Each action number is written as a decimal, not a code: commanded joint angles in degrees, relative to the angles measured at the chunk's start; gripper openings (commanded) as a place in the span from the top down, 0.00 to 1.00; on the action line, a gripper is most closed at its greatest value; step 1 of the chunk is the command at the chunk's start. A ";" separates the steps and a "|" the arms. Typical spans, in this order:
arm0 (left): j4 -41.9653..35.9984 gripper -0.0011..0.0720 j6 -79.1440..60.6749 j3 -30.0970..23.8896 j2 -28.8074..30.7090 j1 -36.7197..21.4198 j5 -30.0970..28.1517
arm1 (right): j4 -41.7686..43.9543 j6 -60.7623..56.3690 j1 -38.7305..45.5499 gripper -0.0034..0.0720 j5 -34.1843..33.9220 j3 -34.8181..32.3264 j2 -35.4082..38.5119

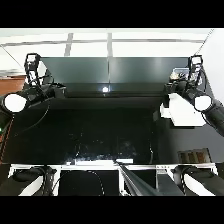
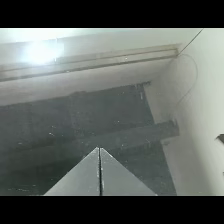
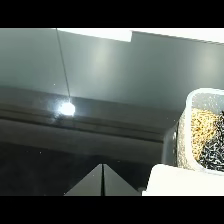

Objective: Fold the box and place the chain.

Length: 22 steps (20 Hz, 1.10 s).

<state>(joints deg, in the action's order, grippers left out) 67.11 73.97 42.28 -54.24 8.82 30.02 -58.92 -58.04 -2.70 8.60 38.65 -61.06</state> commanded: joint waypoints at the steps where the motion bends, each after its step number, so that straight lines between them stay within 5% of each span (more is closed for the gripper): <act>1: -0.52 0.95 -0.02 -0.02 -0.11 -0.02 0.04 | 0.00 -0.02 -0.04 0.94 0.00 -0.04 -0.04; 14: -0.46 0.95 -0.02 -0.02 -0.26 -0.02 0.42 | 0.00 -0.04 -0.07 0.94 0.00 -0.04 -0.04; 22: -3.74 0.95 -0.02 -0.07 -5.49 2.10 0.42 | 0.63 -0.28 -1.05 0.94 -14.88 -0.04 -0.04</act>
<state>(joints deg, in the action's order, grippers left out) 64.86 74.00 42.26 -57.76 9.96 30.55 -58.37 -58.13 -3.55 -1.85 38.63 -61.06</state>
